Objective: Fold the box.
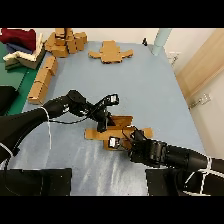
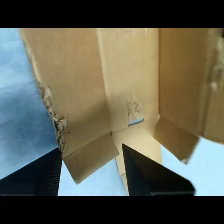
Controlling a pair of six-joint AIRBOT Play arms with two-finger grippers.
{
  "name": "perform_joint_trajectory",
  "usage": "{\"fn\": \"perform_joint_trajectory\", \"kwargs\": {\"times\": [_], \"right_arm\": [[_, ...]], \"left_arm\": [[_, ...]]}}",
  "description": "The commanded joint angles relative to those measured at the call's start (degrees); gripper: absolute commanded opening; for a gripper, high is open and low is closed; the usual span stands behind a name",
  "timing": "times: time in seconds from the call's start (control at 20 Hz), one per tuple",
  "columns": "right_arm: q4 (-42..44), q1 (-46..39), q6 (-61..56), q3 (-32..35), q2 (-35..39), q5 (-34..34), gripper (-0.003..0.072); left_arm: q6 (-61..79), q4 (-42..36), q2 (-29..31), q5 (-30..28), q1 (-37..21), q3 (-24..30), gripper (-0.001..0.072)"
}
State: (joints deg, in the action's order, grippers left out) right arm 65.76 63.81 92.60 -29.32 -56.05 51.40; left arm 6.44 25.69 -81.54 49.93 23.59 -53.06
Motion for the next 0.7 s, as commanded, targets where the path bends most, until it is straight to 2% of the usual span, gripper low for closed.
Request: {"fn": "perform_joint_trajectory", "kwargs": {"times": [0.0,0.15,0.35,0.5,0.65], "right_arm": [[-2.9,0.1,-4.5,-0.5,-0.2,0.7,0.0547],[-3.0,0.1,-5.8,-1.6,1.6,3.6,0.0547],[-3.0,0.1,-7.0,-1.7,7.1,4.0,0.0547],[-5.6,0.0,-13.2,-1.7,10.1,2.5,0.0547],[-10.5,-0.5,-18.3,-1.7,8.9,-0.6,0.0547]], "left_arm": [[0.0,0.0,0.0,0.0,0.0,0.0,0.0014],[0.0,0.0,0.0,0.0,0.0,0.0,0.0014],[0.0,0.0,0.0,0.0,0.0,0.0,0.0014],[0.0,0.0,0.0,0.0,0.0,0.0,0.0014],[0.0,0.0,0.0,0.0,0.0,0.0,0.0014]]}}
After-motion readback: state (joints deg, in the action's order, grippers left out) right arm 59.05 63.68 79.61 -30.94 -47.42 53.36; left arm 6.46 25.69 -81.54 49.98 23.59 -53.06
